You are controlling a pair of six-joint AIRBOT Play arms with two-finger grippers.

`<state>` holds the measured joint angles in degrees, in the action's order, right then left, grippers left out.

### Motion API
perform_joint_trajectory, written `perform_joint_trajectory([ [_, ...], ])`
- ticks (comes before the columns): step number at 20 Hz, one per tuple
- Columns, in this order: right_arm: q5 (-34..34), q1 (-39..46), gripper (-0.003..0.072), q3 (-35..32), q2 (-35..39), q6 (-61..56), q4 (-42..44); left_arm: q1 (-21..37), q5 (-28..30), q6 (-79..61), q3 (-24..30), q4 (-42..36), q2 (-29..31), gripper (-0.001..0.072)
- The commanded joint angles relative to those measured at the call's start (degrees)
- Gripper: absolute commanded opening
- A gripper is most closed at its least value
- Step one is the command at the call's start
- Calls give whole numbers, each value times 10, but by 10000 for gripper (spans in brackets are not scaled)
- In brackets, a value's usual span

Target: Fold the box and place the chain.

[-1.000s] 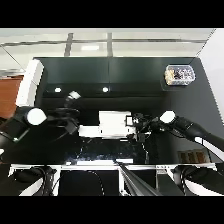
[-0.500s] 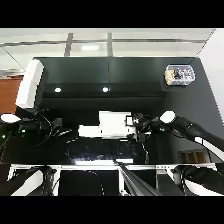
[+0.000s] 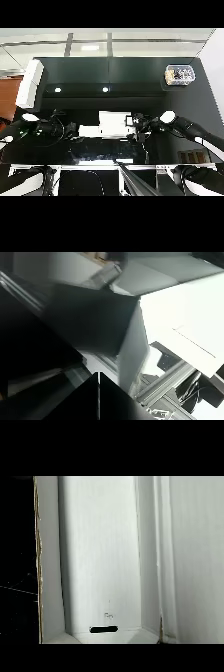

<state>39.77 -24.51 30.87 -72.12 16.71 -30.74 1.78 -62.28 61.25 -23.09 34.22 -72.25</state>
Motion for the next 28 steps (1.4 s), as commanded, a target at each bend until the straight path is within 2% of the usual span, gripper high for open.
perform_joint_trajectory([
  [1,0,0,133,0,0,0,0,-49,14,-22,-8,-36,-26,24],
  [4,0,0,133,0,0,0,0,-74,9,-45,-27,-40,-32,25],
  [11,0,0,133,0,0,0,0,-76,-10,-76,-75,-60,-32,31],
  [12,0,0,133,0,0,0,0,-76,-10,-75,-80,-60,-32,123],
  [13,0,0,133,0,0,0,0,-76,-10,-75,-84,-60,-32,387],
  [14,0,0,133,0,0,0,0,-76,-10,-75,-86,-64,-32,603],
  [15,0,0,133,0,0,0,0,-76,-12,-75,-89,-65,-32,668],
  [20,0,0,133,0,0,0,0,-103,-44,-67,-102,-72,-32,670],
  [25,0,0,133,0,0,0,0,-169,-18,7,-141,-42,-31,659],
  [26,0,0,133,0,0,0,0,-180,-13,7,-146,-40,-31,576],
  [28,0,0,133,0,0,0,0,-201,6,28,-154,-34,-31,562],
])
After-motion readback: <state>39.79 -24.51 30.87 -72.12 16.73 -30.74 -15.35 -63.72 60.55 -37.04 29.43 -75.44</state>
